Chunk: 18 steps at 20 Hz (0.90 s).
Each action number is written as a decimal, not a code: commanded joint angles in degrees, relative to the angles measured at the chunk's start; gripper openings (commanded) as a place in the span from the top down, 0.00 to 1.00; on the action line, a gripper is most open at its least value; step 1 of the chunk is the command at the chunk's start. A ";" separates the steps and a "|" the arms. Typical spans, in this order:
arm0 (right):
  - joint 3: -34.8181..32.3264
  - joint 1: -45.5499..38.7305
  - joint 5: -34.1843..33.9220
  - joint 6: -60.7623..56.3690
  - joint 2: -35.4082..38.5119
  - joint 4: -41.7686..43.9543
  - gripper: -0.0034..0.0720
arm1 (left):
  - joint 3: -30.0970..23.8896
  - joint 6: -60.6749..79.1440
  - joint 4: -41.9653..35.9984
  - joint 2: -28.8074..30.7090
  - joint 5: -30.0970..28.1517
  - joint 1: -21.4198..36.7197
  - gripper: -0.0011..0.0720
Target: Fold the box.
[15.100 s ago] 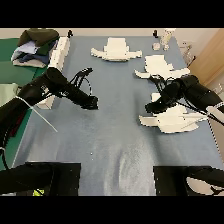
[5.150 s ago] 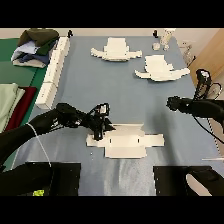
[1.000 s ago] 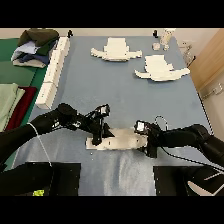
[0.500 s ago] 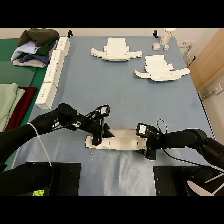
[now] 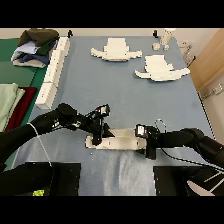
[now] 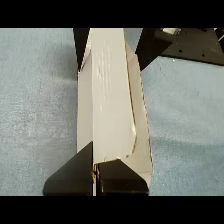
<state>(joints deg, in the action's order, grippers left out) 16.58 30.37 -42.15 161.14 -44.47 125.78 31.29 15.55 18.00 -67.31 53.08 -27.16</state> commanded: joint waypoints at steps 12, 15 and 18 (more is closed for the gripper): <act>0.02 -0.07 1.31 6.08 -4.50 1.57 0.33 | 0.02 0.00 0.04 0.00 0.00 0.00 0.97; 0.00 -0.07 1.20 6.08 -4.50 1.51 0.42 | 0.02 0.00 0.04 0.00 0.02 -0.02 0.97; 0.00 -0.07 1.40 6.08 -4.50 0.96 0.42 | 0.02 0.00 0.04 0.00 0.02 0.00 0.97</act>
